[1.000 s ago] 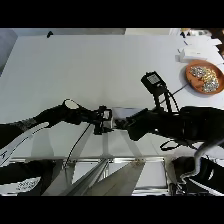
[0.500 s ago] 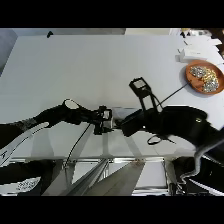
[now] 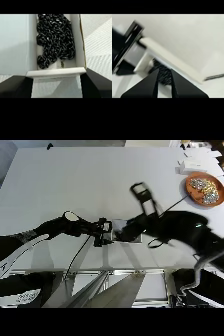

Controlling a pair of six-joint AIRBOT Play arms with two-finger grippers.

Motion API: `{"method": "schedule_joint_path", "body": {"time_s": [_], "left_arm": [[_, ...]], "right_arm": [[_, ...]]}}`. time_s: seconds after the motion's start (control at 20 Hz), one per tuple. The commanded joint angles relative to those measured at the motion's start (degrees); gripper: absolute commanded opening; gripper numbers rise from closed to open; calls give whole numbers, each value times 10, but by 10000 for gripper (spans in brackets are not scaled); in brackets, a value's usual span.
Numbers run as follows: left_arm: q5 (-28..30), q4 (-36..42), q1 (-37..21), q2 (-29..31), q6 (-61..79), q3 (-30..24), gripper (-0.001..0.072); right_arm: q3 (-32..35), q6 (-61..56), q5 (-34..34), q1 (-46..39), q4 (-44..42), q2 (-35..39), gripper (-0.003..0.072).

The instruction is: Fold the box and place the chain.

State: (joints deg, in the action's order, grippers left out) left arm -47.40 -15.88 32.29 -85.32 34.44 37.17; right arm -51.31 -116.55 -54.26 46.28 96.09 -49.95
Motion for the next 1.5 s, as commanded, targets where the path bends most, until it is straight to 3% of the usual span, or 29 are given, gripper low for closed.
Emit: {"method": "schedule_joint_path", "body": {"time_s": [0.0,0.2,0.25,0.35,0.4,0.85,1.05,1.45], "left_arm": [[0,0,-1,0,0,0,140],[0,0,-1,0,0,0,140],[0,0,-1,0,0,0,140],[0,0,-1,0,0,0,140],[0,0,-1,0,0,0,140],[0,0,-1,0,0,0,140],[0,0,-1,0,0,0,140],[0,0,-1,0,0,0,140]], "right_arm": [[-14,23,-24,-116,33,42,178],[2,65,-54,-264,31,9,184],[6,75,-54,-289,30,-8,219],[12,96,-54,-327,30,-48,405],[13,106,-56,-341,27,-72,435],[14,108,-7,-353,-13,-238,431],[15,105,4,-353,-14,-272,423],[16,105,24,-353,-19,-307,311]]}}
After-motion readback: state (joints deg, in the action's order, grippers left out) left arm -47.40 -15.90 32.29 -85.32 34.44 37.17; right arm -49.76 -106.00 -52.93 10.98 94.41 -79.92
